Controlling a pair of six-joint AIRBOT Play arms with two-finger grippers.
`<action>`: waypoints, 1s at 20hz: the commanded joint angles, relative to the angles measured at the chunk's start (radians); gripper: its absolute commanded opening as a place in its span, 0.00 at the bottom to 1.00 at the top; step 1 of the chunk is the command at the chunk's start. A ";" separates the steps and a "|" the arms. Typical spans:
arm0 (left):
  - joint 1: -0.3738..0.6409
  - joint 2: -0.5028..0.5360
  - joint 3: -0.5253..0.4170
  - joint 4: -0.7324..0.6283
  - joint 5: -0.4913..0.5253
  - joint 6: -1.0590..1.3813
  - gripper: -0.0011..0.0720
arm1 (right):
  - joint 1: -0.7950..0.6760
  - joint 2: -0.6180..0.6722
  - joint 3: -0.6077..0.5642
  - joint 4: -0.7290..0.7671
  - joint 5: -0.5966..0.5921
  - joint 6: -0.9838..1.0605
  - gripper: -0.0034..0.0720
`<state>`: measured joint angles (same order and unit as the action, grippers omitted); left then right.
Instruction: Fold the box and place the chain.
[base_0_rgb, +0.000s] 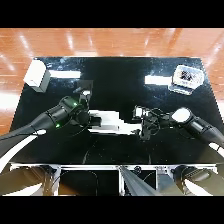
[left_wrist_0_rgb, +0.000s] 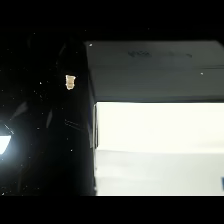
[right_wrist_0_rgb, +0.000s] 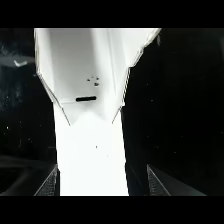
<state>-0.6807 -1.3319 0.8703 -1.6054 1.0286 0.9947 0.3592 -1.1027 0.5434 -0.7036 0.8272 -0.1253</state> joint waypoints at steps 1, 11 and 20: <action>0.002 0.000 -0.014 -0.008 -0.023 -0.004 0.04 | 0.006 -0.029 0.000 0.026 -0.002 -0.092 1.00; 0.002 0.000 -0.014 -0.008 -0.026 0.000 0.04 | 0.128 -0.085 0.000 0.253 -0.140 -0.313 1.00; -0.003 0.000 -0.014 -0.011 -0.026 0.000 0.04 | 0.174 -0.106 0.000 0.292 -0.136 -0.304 0.45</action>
<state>-0.6807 -1.3312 0.8562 -1.6154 1.0031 0.9951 0.5240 -1.2018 0.5434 -0.4229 0.6910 -0.4282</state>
